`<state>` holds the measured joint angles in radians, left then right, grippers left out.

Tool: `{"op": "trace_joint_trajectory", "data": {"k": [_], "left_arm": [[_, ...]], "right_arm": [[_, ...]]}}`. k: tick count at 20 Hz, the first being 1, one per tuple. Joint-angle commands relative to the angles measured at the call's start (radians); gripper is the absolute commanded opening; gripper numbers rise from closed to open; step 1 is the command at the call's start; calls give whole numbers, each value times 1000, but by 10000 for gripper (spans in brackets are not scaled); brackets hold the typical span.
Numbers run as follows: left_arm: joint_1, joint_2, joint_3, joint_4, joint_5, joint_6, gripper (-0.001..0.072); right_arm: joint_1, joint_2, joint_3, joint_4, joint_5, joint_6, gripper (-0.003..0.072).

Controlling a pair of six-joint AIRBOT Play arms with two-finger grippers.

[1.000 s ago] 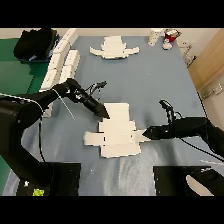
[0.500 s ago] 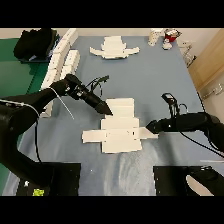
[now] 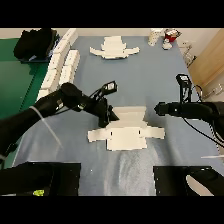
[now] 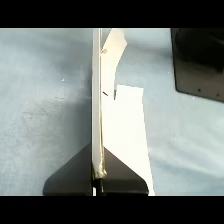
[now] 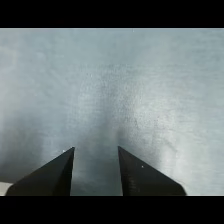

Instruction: Fold the box.

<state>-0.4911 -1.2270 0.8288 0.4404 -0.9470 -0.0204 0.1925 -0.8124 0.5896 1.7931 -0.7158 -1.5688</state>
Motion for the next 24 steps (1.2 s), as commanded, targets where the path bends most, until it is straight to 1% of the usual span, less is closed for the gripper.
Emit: {"op": "trace_joint_trajectory", "data": {"k": [1, 2, 4, 6, 10, 12, 13, 15, 17, 20, 24], "left_arm": [[-103, 171, -177, -30, 224, 152, 7], [-134, 210, -224, -59, 279, 195, 7], [-183, 256, -288, -79, 370, 270, 9], [-193, 257, -303, -82, 389, 267, 12], [-193, 229, -303, -85, 421, 268, 12], [-180, 208, -303, -105, 404, 286, 12], [-165, 197, -303, -142, 375, 320, 13], [-122, 177, -303, -219, 283, 406, 12], [-81, 157, -303, -247, 229, 457, 13], [-50, 137, -303, -235, 228, 456, 13], [-52, 113, -303, -230, 204, 455, 14]], "right_arm": [[0, 1, 10, 14, 19, 60, 429], [0, 1, 10, 22, 19, 62, 429], [0, 1, 10, 29, 19, 68, 429], [0, 1, 10, 29, 19, 88, 429], [0, 1, 9, 38, 19, 96, 429], [0, 1, 9, 49, 19, 96, 429], [0, 1, 9, 52, 19, 96, 429], [0, -5, 9, 60, 19, 99, 429], [1, -19, 9, 68, 19, 103, 429], [1, -42, 9, 89, 19, 103, 429], [1, -46, 9, 92, 19, 103, 429]]}}
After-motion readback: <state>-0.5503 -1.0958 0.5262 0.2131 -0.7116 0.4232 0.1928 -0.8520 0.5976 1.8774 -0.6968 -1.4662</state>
